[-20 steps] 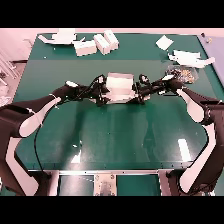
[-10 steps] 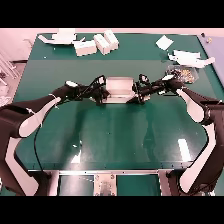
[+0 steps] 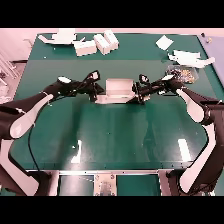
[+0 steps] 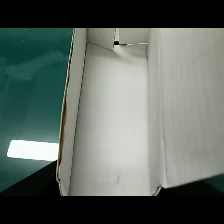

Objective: Fold the box and place the chain.

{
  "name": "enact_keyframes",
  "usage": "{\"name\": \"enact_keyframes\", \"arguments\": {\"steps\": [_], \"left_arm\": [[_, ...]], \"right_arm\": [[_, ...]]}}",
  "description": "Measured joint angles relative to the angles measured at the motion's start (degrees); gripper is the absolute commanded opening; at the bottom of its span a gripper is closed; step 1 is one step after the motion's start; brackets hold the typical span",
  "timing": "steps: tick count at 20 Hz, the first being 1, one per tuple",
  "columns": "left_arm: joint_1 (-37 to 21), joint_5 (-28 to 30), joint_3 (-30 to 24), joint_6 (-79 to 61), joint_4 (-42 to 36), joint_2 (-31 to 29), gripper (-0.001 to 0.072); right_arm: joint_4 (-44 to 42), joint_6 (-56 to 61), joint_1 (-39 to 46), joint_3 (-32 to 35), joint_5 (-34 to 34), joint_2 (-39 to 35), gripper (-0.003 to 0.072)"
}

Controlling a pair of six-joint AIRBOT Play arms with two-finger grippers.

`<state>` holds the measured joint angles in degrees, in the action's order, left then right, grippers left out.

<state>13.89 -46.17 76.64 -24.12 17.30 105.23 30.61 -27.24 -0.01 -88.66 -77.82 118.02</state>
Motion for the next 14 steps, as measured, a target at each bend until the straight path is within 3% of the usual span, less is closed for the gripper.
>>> {"name": "enact_keyframes", "arguments": {"steps": [7, 14], "left_arm": [[-3.0, -1.2, 0.0, 9.5, 1.0, -3.4, 0.0029], [-5.7, -1.7, -0.3, 37.9, 10.2, -8.2, 0.0029]], "right_arm": [[0.0, 0.0, 0.0, 0.0, 0.0, 0.0, 0.0494], [-0.1, 0.0, 0.0, 0.0, 0.1, 0.0, 0.0495]]}}
